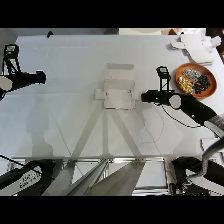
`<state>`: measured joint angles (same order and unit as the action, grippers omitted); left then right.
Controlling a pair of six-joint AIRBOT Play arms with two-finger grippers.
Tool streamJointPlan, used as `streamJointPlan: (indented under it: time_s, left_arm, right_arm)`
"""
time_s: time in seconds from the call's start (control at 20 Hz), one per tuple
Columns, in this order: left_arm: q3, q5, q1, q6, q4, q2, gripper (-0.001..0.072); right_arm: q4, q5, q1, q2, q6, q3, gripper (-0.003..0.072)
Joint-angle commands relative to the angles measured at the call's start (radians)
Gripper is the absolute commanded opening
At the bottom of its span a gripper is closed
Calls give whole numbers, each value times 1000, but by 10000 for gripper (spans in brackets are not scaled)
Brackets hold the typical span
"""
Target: Fold the box and place the chain.
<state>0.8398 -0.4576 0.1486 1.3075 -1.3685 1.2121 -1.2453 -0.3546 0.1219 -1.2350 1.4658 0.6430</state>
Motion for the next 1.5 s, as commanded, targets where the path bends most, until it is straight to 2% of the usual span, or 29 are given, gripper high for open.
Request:
streamJointPlan:
  time_s: [0.0, 0.3, 0.35, 0.4, 0.45, 0.5, 0.55, 0.6, 0.75, 0.9, 1.0, 1.05, 1.45]
  left_arm:
    - [1, 0, -1, 2, 11, -1, 697]
    - [1, 16, -1, 1, 77, 1, 694]
    - [1, 1, -1, 0, 78, 1, 619]
    - [1, -18, -3, 0, 80, 1, 426]
    - [1, -37, -8, -7, 79, 1, 336]
    - [1, -46, -15, -27, 77, 5, 401]
    - [3, -56, -28, -66, 80, 12, 500]
    - [14, -87, -43, -95, 82, 26, 537]
    - [155, -331, -96, -261, 183, 127, 537]
    - [342, -551, -142, -573, 470, 249, 540]
    - [444, -628, -171, -770, 666, 311, 651]
    - [484, -656, -182, -818, 726, 340, 650]
    - [847, -818, -329, -766, 772, 681, 657]
  right_arm:
    - [0, 1, 0, 1, 0, 1, 6]
    - [0, 1, 0, 1, 0, 1, 7]
    - [0, 1, 0, 1, 0, 1, 7]
    - [0, 1, 0, 1, 0, 1, 7]
    - [0, 1, 0, 1, 0, 1, 7]
    - [0, 1, 0, 1, 0, 1, 7]
    - [0, 1, 0, 1, 0, 1, 7]
    - [0, 1, 0, 1, 0, 1, 7]
    - [0, 1, 0, 1, 0, 1, 7]
    - [0, 1, 0, 1, 0, 1, 7]
    - [0, 2, 0, 1, 0, 1, 7]
    - [0, 1, 0, 1, 0, 1, 7]
    - [0, 1, 0, 1, 0, 1, 7]
